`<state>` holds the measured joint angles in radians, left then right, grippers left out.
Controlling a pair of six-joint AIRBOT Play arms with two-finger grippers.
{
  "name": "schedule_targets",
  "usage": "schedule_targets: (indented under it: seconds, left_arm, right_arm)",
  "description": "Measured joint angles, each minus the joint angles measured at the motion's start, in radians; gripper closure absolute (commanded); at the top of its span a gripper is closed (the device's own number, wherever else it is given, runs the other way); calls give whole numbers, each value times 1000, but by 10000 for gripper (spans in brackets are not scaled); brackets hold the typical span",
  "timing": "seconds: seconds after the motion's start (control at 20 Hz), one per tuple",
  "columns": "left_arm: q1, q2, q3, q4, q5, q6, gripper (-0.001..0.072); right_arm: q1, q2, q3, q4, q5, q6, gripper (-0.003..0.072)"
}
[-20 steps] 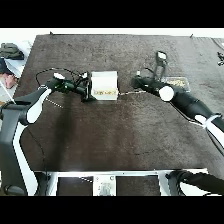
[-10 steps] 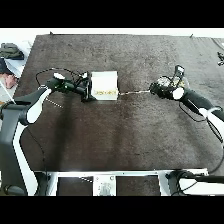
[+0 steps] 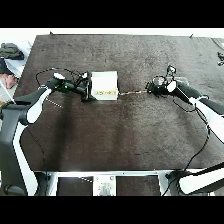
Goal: Fold the box and place the chain.
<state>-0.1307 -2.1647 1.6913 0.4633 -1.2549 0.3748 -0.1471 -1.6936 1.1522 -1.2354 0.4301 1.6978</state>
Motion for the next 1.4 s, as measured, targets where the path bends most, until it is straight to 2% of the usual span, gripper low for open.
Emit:
schedule_targets:
  seconds: [0.1, 0.15, 0.2, 0.4, 0.55, 0.8, 1.0, 1.2, 1.4]
  left_arm:
    - [0, 0, 0, 0, 0, 0, 365]
    - [0, 0, 0, 0, 0, 0, 365]
    - [0, 0, 0, 0, 0, 0, 365]
    - [0, 0, 0, 0, 0, 0, 365]
    - [0, 0, 0, 0, 0, 0, 365]
    - [0, 0, 0, 0, 0, 0, 365]
    - [0, 0, 0, 0, 0, 0, 365]
    - [0, 0, 0, 0, 0, 0, 364]
    - [0, 0, 0, 0, 1, 0, 364]
  right_arm:
    - [-1, -28, 29, -2, 20, 1, 457]
    - [2, -40, 41, -3, 27, 0, 638]
    - [5, -50, 50, -4, 31, -1, 690]
    - [31, -60, 69, 0, 44, -27, 691]
    - [68, 0, 66, 4, 112, -47, 691]
    - [195, 227, 75, 4, 24, -94, 691]
    - [330, 349, 77, 1, -75, -107, 691]
    - [444, 377, 80, 4, -162, -109, 691]
    - [512, 342, 100, 29, -209, -108, 691]
